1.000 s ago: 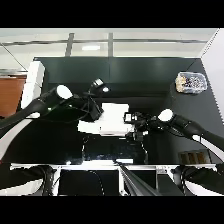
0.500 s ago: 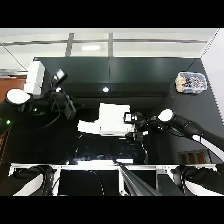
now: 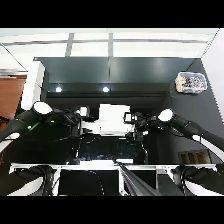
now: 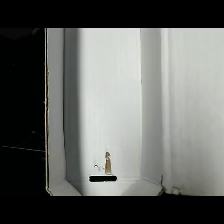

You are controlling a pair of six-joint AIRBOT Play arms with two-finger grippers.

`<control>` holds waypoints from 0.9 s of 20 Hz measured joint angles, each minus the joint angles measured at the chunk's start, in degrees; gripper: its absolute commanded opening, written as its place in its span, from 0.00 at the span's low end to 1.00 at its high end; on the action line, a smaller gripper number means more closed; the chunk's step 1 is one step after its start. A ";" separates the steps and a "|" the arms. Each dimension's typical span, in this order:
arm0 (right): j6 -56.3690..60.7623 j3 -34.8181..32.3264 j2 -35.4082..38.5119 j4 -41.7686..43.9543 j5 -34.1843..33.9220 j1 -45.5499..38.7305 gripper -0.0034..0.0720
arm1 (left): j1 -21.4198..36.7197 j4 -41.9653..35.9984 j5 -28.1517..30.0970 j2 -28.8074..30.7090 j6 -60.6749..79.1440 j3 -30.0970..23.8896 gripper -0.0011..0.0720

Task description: Fold the box and place the chain.

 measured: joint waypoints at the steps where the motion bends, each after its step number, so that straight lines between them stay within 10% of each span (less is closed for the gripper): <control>1: 0.00 0.00 0.00 0.00 0.00 0.00 0.31 | -1.49 0.39 1.09 -1.03 1.49 0.11 0.97; 5: 0.00 0.00 0.00 0.00 0.00 0.00 0.31 | -4.24 0.81 3.19 -3.02 2.64 0.31 0.92; 7: 0.00 0.00 0.00 0.00 0.00 0.00 0.31 | -4.59 0.50 3.76 -3.39 0.70 0.33 0.54; 9: 0.00 0.00 0.00 0.00 0.00 0.00 0.31 | -4.76 0.39 3.85 -3.58 -1.09 0.33 0.39; 18: 0.00 0.00 0.00 0.00 0.00 0.00 0.31 | -5.03 -1.44 3.37 -3.76 -3.98 0.37 0.39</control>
